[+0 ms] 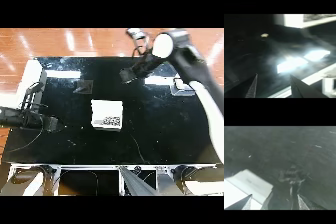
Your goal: Fold the box and place the chain.
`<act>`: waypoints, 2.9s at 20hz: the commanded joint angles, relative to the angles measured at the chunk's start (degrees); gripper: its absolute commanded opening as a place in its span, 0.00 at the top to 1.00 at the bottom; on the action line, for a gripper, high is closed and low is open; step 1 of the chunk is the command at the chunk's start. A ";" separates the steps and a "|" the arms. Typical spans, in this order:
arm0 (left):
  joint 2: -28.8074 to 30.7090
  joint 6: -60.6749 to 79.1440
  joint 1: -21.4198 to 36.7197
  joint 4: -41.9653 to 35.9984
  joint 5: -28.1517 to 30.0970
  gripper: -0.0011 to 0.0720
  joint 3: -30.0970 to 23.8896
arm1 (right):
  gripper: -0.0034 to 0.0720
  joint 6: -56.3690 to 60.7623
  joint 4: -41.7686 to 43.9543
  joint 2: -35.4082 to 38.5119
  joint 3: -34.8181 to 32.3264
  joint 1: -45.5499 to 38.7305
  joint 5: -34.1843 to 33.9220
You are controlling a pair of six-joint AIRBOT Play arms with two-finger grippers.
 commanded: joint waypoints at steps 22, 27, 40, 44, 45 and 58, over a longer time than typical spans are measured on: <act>-3.45 9.90 6.03 -12.74 3.74 0.29 -8.31 | 0.05 -28.57 25.20 -14.29 8.33 6.32 17.90; -3.96 9.92 6.03 -12.92 4.13 0.29 -8.31 | 0.05 -34.23 24.70 -13.05 9.44 1.09 12.94; -7.82 9.94 6.03 -12.96 4.00 0.29 -6.82 | 0.05 -34.97 34.53 -19.61 10.10 -6.36 20.35; -7.80 9.94 6.03 -13.16 3.41 0.29 -5.70 | 0.05 -34.36 32.26 -19.69 9.99 -2.73 21.51; -7.80 9.94 5.90 -13.16 3.30 0.29 -5.70 | 0.05 -34.34 32.11 -19.69 9.99 -1.73 21.94; -7.80 10.34 5.86 -13.16 3.26 0.29 -5.70 | 0.05 -30.84 21.24 -15.80 9.81 4.74 24.28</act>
